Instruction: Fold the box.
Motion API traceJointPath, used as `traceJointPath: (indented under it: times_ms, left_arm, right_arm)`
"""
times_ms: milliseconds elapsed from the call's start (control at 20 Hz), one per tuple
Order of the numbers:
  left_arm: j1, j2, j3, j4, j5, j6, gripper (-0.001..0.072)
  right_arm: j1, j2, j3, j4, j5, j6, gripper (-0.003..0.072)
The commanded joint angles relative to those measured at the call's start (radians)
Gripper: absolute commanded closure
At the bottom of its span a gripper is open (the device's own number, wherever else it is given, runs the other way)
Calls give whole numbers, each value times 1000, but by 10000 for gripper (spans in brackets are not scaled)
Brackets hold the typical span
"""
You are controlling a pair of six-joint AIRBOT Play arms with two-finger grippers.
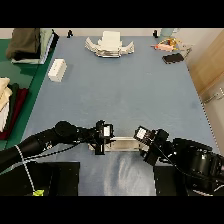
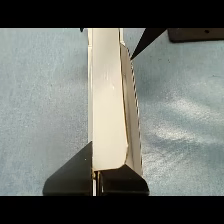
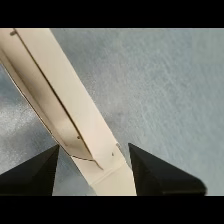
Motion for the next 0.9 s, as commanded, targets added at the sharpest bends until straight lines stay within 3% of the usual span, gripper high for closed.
traceJointPath:
  times_ms: [0,250,450,700,850]
  left_arm:
    - [1,0,0,0,0,0,697]
    - [1,0,0,0,0,0,697]
    - [1,0,0,0,0,0,697]
    - [1,0,0,0,0,0,697]
    - [1,0,0,0,0,0,697]
  right_arm:
    - [-143,10,-11,217,-75,-323,13]
    - [-448,-45,-11,689,-67,-912,13]
    - [-648,-214,27,951,12,-1261,13]
    - [-743,-421,113,982,134,-1364,13]
    - [-744,-434,113,959,146,-1352,13]
